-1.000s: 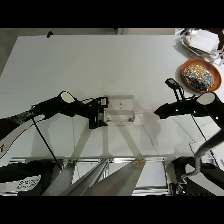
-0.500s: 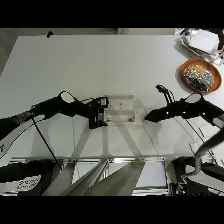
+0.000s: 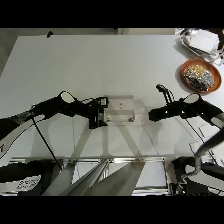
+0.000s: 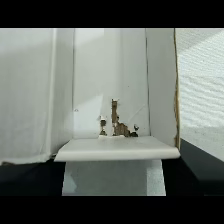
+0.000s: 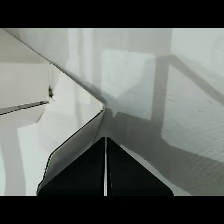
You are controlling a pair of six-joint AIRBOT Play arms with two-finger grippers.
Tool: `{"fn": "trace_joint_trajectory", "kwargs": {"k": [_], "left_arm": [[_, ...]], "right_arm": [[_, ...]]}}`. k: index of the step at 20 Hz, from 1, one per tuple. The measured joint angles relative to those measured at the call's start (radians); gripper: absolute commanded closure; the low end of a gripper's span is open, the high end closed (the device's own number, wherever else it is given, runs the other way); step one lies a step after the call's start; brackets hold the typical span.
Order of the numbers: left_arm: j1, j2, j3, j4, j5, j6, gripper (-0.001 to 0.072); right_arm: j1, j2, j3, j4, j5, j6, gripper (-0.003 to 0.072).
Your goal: Fold the box and place the chain.
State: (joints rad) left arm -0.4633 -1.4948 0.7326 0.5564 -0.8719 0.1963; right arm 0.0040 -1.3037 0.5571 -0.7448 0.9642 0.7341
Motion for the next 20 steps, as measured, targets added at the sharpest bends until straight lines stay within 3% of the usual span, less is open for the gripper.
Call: {"fn": "trace_joint_trajectory", "kwargs": {"k": [18,20], "left_arm": [[0.0,0.0,0.0,0.0,0.0,0.0,0.0498],[0.0,0.0,0.0,0.0,0.0,0.0,0.0498]], "right_arm": [[0.046,-0.01,-0.002,0.096,0.003,0.018,0.0676],[0.046,0.017,-0.002,0.109,0.025,0.018,0.0522]]}}
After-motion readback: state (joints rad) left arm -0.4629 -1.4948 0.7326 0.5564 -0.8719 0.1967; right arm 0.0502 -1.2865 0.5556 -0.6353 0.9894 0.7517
